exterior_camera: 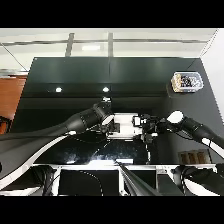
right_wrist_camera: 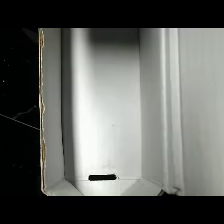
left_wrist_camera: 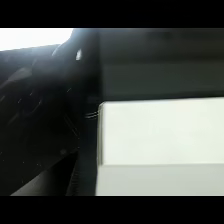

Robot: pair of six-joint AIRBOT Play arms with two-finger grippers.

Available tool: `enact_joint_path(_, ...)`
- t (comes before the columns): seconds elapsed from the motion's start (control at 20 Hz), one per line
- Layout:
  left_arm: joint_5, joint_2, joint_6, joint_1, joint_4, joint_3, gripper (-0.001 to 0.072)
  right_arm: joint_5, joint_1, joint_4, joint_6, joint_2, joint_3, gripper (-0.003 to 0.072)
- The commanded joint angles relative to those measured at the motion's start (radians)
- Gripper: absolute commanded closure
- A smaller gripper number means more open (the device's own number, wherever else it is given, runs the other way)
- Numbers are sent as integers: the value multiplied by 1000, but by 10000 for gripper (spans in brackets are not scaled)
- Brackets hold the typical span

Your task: Fold the box and place the chain.

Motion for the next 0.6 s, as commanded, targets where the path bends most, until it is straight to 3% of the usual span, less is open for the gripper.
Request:
enact_joint_path(0.0, -3, 0, -5, 1, -1, 7, 412, 1, 0, 0, 0, 0, 0, 275)
enact_joint_path(0.35, 30, 0, -5, 1, 0, 8, 438, 1, 0, 0, 0, 0, 0, 275)
enact_joint_path(0.55, 45, -2, -12, 1, -1, 8, 682, 1, 0, 0, 0, 0, 0, 275)
